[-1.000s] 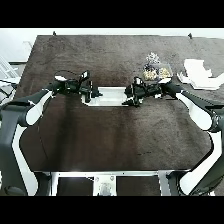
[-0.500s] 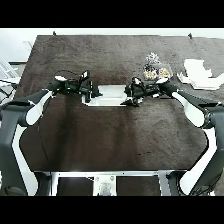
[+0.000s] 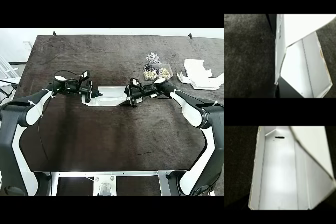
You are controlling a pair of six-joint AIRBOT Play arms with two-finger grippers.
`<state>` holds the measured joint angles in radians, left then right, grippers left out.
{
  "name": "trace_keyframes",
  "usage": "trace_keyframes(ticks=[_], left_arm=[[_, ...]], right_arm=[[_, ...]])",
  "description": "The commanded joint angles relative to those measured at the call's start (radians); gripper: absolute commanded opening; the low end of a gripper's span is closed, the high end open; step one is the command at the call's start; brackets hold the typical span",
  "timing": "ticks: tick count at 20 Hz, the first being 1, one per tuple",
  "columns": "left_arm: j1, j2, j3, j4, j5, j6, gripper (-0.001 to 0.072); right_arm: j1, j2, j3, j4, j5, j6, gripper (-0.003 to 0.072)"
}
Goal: Fold the box and place the chain.
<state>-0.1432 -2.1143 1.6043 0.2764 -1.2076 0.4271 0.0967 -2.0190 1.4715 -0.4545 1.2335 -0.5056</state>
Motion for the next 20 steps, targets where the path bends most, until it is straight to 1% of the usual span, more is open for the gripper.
trace_keyframes(ticks=[1, 8, 20], left_arm=[[0.0, 0.0, 0.0, 0.0, 0.0, 0.0, 0.0019], [0.0, 0.0, 0.0, 0.0, 0.0, 0.0, 0.0019], [0.0, 0.0, 0.0, 0.0, 0.0, 0.0, 0.0019]], right_arm=[[0.008, -0.006, 0.005, 0.002, -0.015, -0.008, 0.0633], [0.008, -0.035, 0.036, 0.001, -0.019, -0.011, 0.0633], [0.008, -0.035, 0.037, 0.0, -0.017, -0.008, 0.0631]])
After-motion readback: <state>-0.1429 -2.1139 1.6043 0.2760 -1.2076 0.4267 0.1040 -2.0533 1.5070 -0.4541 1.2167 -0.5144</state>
